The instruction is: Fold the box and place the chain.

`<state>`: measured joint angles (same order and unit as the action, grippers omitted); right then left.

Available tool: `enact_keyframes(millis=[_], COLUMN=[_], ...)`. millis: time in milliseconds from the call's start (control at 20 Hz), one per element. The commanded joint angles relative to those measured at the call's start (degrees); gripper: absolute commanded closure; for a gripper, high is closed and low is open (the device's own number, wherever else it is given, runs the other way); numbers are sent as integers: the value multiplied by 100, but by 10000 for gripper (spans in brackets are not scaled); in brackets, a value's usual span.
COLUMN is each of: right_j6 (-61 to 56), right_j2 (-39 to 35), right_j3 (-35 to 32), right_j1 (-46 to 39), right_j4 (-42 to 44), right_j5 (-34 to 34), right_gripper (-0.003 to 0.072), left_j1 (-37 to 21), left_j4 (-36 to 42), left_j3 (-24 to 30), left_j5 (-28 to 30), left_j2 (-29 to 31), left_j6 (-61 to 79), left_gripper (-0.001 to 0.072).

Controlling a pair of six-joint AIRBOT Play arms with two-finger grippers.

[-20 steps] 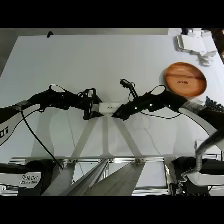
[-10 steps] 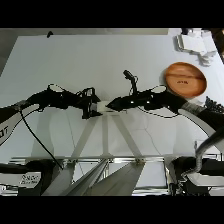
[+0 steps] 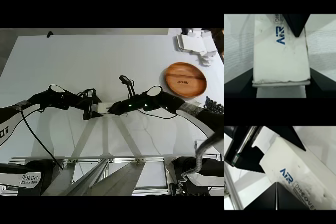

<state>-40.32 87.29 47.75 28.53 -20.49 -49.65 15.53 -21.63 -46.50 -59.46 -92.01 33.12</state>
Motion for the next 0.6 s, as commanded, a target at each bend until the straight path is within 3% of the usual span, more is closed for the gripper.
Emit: enact_keyframes(millis=[0, 400, 550], right_j6=[-164, -122, -393], right_j2=[-70, -1342, -1904], right_j3=[-7, -7, -4], right_j1=[4, 0, 0], right_j4=[-345, -433, -1528], right_j5=[24, 164, 575], right_gripper=[677, 675, 676], left_j1=[-7, -7, -7], left_j4=[7, 7, 7], left_j3=[-7, -7, -7], left_j5=[7, 7, 7], left_j2=[7, 7, 7], left_j6=[-11, -11, -11], left_gripper=[394, 394, 394])
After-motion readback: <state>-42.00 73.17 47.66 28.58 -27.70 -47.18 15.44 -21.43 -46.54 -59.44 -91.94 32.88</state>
